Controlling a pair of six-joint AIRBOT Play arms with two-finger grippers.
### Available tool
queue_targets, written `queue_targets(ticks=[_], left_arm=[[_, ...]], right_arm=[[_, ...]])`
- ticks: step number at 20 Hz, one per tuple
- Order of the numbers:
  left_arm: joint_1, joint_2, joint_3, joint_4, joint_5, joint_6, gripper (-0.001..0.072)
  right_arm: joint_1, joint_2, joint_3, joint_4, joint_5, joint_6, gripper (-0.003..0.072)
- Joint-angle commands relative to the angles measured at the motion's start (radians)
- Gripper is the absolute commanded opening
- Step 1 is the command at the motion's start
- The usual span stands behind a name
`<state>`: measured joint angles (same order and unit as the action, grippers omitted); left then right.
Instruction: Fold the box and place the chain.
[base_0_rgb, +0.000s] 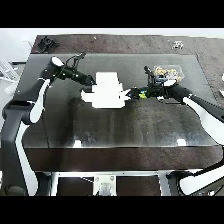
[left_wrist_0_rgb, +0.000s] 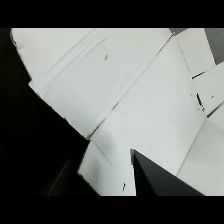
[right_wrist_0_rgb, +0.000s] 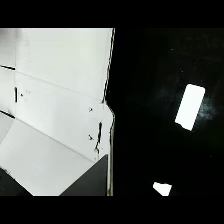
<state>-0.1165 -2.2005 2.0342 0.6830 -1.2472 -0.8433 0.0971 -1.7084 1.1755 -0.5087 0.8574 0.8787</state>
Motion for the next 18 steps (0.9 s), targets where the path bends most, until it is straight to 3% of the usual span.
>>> queue_targets(ticks=[1,18], left_arm=[[0.000,-0.019,0.000,-0.049,-0.029,0.008,0.0434],[-0.021,-0.052,0.000,-0.117,-0.055,0.077,0.0433]], right_arm=[[0.000,0.000,0.000,0.000,0.000,0.000,0.0005],[0.000,0.000,0.000,-0.001,0.000,0.000,0.0005]])
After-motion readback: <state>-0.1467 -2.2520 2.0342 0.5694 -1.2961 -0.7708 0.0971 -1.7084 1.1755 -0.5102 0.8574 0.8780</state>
